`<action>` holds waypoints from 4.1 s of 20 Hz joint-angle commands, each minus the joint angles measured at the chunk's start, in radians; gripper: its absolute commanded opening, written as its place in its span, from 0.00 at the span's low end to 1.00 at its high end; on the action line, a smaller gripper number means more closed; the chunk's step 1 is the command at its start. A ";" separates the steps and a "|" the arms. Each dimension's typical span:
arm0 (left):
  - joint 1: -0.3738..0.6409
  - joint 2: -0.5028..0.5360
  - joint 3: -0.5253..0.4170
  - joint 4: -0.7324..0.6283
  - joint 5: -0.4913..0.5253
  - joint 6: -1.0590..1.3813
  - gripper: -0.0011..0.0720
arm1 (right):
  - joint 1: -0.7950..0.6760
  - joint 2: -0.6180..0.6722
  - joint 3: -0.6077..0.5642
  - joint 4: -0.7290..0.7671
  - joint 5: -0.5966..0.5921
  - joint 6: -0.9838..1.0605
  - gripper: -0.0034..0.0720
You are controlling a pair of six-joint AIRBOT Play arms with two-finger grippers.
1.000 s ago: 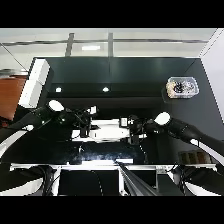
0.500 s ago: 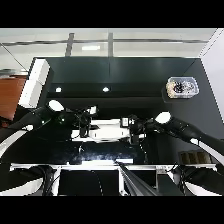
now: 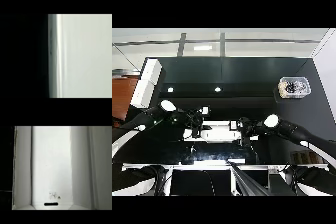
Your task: Fold the box and place the chain.
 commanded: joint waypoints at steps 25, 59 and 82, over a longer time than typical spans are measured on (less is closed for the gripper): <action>0.000 0.002 0.003 0.002 0.001 -0.033 0.34 | 0.011 -0.003 -0.002 -0.032 -0.026 0.040 0.71; -0.075 0.260 -0.154 -0.338 0.367 -0.624 0.05 | 0.011 -0.003 -0.002 -0.031 -0.056 0.069 0.71; 0.276 0.425 -0.182 0.256 -0.211 -0.219 0.96 | 0.011 -0.003 -0.002 -0.031 -0.055 0.070 0.71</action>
